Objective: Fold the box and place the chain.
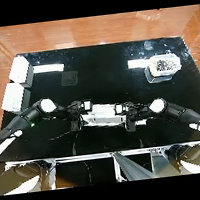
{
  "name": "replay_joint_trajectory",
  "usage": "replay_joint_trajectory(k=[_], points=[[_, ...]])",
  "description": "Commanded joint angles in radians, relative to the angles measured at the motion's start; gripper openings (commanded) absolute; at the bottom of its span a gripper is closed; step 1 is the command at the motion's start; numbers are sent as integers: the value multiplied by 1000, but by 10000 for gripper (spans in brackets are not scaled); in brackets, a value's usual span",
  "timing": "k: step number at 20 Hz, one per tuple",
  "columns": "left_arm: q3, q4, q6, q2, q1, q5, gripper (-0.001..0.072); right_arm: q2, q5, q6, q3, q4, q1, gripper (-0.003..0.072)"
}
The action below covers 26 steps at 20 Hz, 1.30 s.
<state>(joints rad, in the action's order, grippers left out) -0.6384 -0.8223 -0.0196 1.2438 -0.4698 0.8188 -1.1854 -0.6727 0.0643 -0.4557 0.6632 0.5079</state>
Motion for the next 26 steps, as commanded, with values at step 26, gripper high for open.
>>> replay_joint_trajectory(k=[26], points=[[-1,33,-8,3,-38,-7,353,-1,1,0,0,0,1,295]])
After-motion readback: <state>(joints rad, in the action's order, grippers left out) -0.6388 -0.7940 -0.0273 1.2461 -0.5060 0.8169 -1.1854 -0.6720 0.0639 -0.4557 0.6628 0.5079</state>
